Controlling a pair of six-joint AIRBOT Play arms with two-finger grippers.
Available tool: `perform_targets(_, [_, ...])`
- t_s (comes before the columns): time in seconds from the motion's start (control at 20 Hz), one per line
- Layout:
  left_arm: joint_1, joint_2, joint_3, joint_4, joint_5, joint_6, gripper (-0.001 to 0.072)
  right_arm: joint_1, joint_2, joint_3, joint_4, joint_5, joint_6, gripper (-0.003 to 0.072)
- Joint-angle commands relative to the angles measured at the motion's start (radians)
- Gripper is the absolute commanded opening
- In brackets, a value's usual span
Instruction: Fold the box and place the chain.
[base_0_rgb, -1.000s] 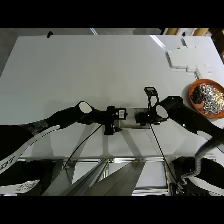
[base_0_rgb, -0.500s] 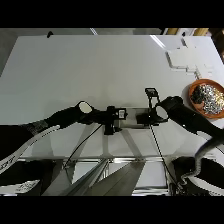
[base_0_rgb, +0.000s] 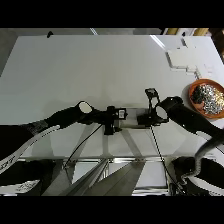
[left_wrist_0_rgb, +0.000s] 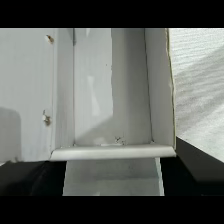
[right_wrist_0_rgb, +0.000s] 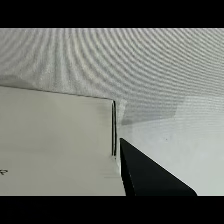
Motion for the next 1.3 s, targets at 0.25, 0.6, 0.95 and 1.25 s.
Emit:
perform_targets(0.25, [0.000,0.000,0.000,0.000,0.000,-0.001,0.0218,0.000,-0.001,0.000,-0.001,0.002,0.001,0.0036])
perform_targets(0.6, [0.000,0.000,0.000,0.000,0.000,-0.001,0.0218,0.000,0.069,0.000,-0.005,0.003,-0.116,0.0228])
perform_targets(0.95, [0.000,0.000,0.000,0.000,0.000,-0.001,0.0218,-0.079,0.477,0.031,-0.159,0.115,-0.275,0.0218])
perform_targets(1.25, [0.000,0.001,0.000,0.000,0.000,-0.001,0.0218,-0.768,0.417,0.097,-0.221,-0.010,-0.465,0.0187])
